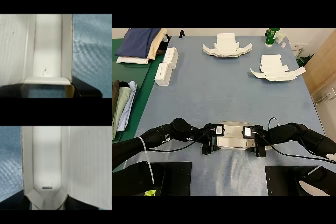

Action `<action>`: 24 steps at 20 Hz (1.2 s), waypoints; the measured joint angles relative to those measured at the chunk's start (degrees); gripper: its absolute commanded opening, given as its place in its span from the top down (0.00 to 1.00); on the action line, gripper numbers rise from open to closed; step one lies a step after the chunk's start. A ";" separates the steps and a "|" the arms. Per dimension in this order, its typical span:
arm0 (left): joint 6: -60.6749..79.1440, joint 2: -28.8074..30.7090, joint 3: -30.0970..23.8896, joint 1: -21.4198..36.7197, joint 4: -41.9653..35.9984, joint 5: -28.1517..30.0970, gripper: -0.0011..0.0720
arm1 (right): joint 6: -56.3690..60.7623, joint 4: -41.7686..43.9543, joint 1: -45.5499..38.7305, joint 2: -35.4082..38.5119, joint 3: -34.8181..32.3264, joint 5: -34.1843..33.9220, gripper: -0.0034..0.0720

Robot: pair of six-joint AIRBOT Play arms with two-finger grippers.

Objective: Fold the box.

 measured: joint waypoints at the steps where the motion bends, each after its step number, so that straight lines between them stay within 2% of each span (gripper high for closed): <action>1: 0.02 0.00 0.00 0.00 0.02 0.00 0.37 | 0.00 0.07 0.02 0.00 0.00 0.04 0.30; 2: 0.02 0.00 0.00 0.00 0.02 0.00 0.37 | 0.00 0.11 0.02 0.00 0.00 0.04 0.27; 3: 0.02 0.00 0.00 0.00 0.00 0.00 0.37 | 0.00 0.11 0.02 0.00 0.00 0.04 0.19; 4: 0.02 0.00 0.00 0.00 0.02 0.02 0.37 | 0.02 0.15 0.02 -0.02 0.00 0.09 0.01; 5: 0.02 0.00 0.00 0.00 0.02 0.02 0.37 | 0.02 0.15 0.02 -0.04 -0.02 0.22 0.00; 10: 0.02 0.00 0.00 0.00 0.02 0.02 0.37 | 2.97 -1.16 0.04 0.31 0.39 0.26 0.00; 15: -0.02 0.00 0.04 0.00 0.00 0.13 0.37 | 13.16 -9.79 0.04 3.19 3.15 -3.13 0.00; 22: -0.24 0.00 0.04 0.00 0.00 0.39 0.37 | 31.95 -17.99 0.04 11.58 7.85 -18.51 0.02; 23: -0.31 0.00 0.04 0.00 0.00 0.48 0.37 | 35.34 -17.57 0.04 12.81 8.07 -20.76 0.08; 24: -0.37 0.00 0.04 0.00 0.00 0.50 0.37 | 39.63 -15.89 0.04 14.08 8.24 -22.93 0.23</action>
